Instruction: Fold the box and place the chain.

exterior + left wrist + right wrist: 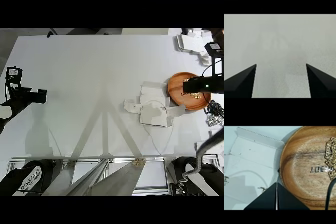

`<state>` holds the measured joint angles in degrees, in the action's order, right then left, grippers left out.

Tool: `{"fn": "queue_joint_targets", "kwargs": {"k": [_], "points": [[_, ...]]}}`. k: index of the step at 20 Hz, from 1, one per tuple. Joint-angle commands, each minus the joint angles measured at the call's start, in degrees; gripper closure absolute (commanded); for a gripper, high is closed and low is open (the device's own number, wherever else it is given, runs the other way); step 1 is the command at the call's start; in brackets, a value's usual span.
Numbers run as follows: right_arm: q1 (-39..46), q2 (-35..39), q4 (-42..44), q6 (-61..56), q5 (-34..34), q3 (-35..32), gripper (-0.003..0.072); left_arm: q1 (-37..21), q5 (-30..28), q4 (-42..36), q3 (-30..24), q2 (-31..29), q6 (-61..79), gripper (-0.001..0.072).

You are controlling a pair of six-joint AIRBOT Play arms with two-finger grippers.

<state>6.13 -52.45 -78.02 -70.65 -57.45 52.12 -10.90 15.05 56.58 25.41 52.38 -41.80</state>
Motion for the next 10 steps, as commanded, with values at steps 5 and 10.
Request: {"fn": "queue_joint_targets", "kwargs": {"k": [5, 10], "points": [[0.02, 0.07, 3.3, -0.09, 1.46, 0.04, 0.0666, 0.0, 0.0, 0.0, 0.0, -0.04, 0.02, 0.0016], [0.02, 0.04, 2.32, -1.29, -9.42, 0.02, 0.0409, 2.62, -0.09, -0.04, 0.0, -0.07, 0.02, 0.0016]]}}
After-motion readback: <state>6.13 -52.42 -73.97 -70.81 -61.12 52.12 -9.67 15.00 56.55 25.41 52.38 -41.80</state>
